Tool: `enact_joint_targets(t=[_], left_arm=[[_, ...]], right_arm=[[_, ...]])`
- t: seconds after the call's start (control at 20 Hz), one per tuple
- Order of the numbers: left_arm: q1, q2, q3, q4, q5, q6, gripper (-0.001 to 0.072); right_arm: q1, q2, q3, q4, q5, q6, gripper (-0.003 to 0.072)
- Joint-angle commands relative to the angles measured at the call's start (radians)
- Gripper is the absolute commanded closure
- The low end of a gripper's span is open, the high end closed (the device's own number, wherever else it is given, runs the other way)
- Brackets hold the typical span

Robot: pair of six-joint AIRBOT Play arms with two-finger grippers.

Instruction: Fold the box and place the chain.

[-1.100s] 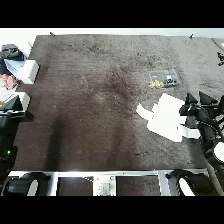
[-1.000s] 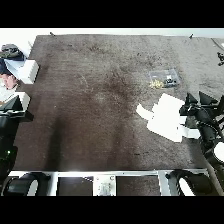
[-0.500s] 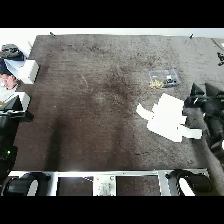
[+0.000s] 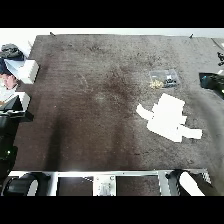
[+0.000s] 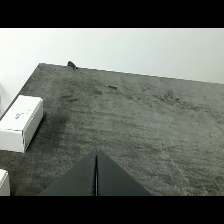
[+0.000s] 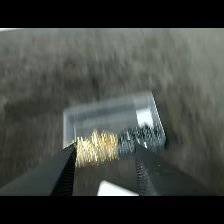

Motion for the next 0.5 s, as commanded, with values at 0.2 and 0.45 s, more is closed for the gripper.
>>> enact_joint_targets(t=[0.2,0.45], left_arm=[[0.000,0.001,0.000,0.000,-0.002,0.000,0.0698],[0.000,0.001,0.000,0.000,0.000,0.000,0.0698]], right_arm=[[-0.360,-0.129,0.105,-0.665,0.541,0.561,0.0254],[-0.379,-0.305,0.104,-0.715,0.768,0.565,0.0130]])
